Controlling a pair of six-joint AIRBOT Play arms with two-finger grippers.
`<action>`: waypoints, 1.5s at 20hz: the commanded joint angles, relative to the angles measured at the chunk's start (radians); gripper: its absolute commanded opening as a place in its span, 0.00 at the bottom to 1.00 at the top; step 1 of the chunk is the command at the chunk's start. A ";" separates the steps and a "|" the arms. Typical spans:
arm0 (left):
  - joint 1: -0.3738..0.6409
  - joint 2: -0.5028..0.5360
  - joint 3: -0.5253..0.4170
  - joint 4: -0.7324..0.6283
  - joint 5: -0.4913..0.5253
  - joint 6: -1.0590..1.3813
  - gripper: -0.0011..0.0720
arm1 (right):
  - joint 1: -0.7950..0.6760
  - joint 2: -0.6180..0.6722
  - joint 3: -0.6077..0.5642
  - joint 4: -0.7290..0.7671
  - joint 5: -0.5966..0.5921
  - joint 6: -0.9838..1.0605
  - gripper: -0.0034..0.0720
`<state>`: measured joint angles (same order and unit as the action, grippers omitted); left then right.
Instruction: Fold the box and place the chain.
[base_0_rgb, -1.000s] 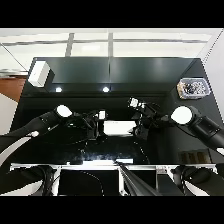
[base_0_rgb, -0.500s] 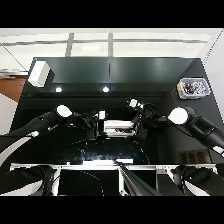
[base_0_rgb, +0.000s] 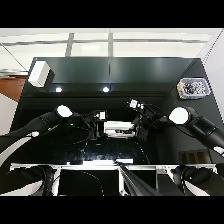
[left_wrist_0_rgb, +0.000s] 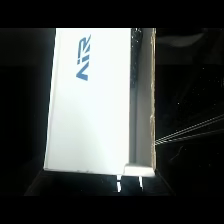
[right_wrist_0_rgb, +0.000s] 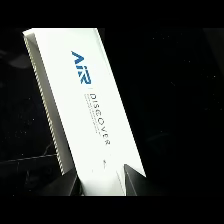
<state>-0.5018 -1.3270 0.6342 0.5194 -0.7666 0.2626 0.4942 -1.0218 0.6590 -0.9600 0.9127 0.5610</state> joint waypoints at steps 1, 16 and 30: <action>0.000 -0.001 0.001 0.000 0.004 -0.002 0.56 | 0.000 0.004 0.001 -0.002 0.000 -0.020 0.47; 0.000 -0.001 0.001 0.000 0.005 -0.002 0.56 | 0.000 0.005 0.003 -0.006 0.010 -0.038 0.58; 0.000 -0.001 0.001 0.000 0.005 -0.002 0.56 | 0.000 0.001 0.000 -0.021 0.006 -0.037 0.64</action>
<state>-0.5018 -1.3270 0.6342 0.5190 -0.7620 0.2604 0.4942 -1.0203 0.6594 -0.9821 0.9180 0.5232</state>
